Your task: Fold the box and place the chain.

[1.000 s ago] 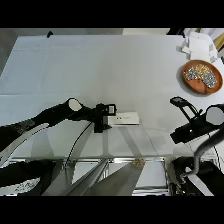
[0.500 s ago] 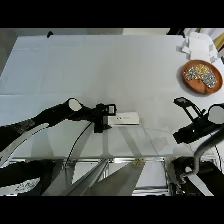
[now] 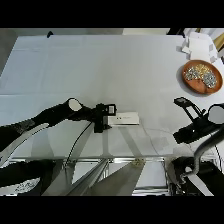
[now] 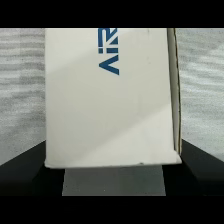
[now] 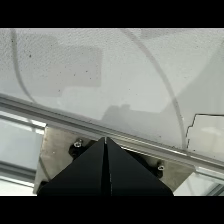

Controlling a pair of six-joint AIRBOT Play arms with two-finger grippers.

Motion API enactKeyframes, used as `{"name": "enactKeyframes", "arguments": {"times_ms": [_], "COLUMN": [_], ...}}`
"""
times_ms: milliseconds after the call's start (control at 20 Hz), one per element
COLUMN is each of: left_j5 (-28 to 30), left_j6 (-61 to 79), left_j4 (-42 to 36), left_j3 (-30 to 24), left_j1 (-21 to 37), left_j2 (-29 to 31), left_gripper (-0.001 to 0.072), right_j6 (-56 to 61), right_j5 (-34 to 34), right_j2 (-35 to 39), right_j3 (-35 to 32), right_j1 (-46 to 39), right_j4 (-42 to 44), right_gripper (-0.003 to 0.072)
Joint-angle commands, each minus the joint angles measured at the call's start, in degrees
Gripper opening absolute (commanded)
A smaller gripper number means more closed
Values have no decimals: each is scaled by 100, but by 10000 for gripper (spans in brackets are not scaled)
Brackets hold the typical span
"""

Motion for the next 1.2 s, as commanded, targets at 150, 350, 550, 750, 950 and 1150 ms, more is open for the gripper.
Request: {"name": "enactKeyframes", "arguments": {"times_ms": [150, 350, 550, 750, 950, 1150], "left_j5": [-4, -22, 2, 326, 852, 1547], "left_j6": [0, 0, -13, -603, -975, -1425], "left_j4": [2, 2, -109, -87, -87, -87], "left_j3": [2, 2, 2, 2, 2, 2], "left_j1": [0, 0, 9, 92, 411, 1075], "left_j2": [-2, -2, 39, 627, 1611, 2323], "left_gripper": [135, 135, 117, 8, 8, 8], "right_j6": [2, 2, 2, 2, 2, 2], "right_j5": [0, 0, 0, 2, 0, 0], "right_j2": [4, 4, 4, 4, 4, 4], "right_j3": [7, 7, 7, 7, 7, 7], "right_j1": [-4, -4, -4, -4, -4, -4], "right_j4": [0, 0, 0, 0, 0, 0], "right_gripper": [19, 19, 19, 19, 19, 19]}}
